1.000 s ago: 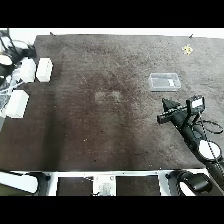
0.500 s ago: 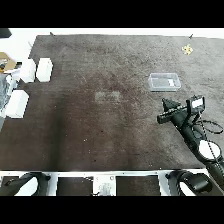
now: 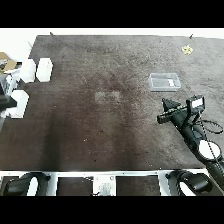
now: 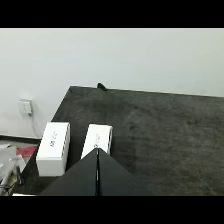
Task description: Fold the box and place the chain.
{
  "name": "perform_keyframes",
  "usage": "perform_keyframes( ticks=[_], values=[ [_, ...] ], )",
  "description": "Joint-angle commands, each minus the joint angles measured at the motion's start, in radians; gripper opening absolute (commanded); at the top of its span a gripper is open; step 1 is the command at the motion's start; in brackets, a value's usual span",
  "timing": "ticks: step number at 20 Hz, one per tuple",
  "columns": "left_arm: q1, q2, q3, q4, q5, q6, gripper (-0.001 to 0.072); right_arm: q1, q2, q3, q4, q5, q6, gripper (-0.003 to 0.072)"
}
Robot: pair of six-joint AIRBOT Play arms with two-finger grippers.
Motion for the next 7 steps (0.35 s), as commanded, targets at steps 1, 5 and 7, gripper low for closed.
perform_keyframes(
  ticks=[1,5,7],
  values=[
    [0.001,0.196,-0.176,0.001,0.047,-0.01,0.0009,0.001,0.0,0.0,0.0,0.0,0.0,0.0002],
    [0.001,0.191,-0.176,0.001,0.014,-0.01,0.0011,0.0,0.0,0.0,0.0,0.0,0.0,0.0002],
    [0.001,0.191,-0.176,0.001,0.003,-0.01,0.0011,0.0,0.0,0.0,0.0,0.0,0.0,0.0002]
  ],
)
